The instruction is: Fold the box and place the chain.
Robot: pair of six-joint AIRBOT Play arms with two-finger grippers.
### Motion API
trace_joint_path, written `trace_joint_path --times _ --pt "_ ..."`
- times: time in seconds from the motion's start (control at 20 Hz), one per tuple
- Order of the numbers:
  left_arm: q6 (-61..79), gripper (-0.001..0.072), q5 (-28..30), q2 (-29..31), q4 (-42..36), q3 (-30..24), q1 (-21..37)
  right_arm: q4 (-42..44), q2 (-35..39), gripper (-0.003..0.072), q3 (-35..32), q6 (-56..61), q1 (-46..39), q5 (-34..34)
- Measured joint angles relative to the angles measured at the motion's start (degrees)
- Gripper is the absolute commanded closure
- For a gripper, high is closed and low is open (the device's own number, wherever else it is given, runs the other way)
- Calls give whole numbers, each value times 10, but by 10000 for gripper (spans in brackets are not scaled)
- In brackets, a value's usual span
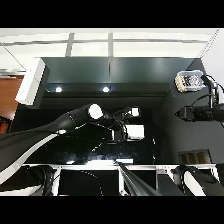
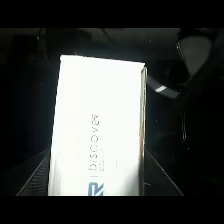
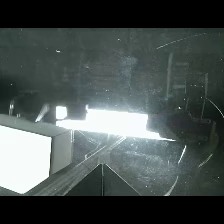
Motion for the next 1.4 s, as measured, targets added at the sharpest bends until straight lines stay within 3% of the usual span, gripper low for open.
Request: trace_joint_path --times 0.25,0.3,0.35,0.4,0.55,0.7,0.85,1.0,1.25,1.4 --pt "0 9 28 -17 50 0 -30 0 0 683 0 0 0 0" --pt "0 157 33 -18 57 0 -36 0 0 682 0 0 0 0" --pt "-1 380 40 -19 66 0 -41 0 0 683 0 0 0 -1" --pt "-5 419 43 -19 74 0 -45 0 0 683 0 0 0 -1" --pt "-74 419 33 -3 124 0 -41 0 0 683 0 0 0 -1" --pt "-210 419 -11 33 212 -3 5 0 0 683 0 0 0 -1" --pt "-373 419 -93 73 309 -17 108 0 0 683 0 0 0 0" --pt "-467 419 -174 121 376 -52 257 0 0 683 0 0 0 0" --pt "-522 419 -247 186 419 -103 541 0 0 683 0 0 0 -2" --pt "-523 419 -270 199 432 -112 675 0 0 682 0 0 0 -9"
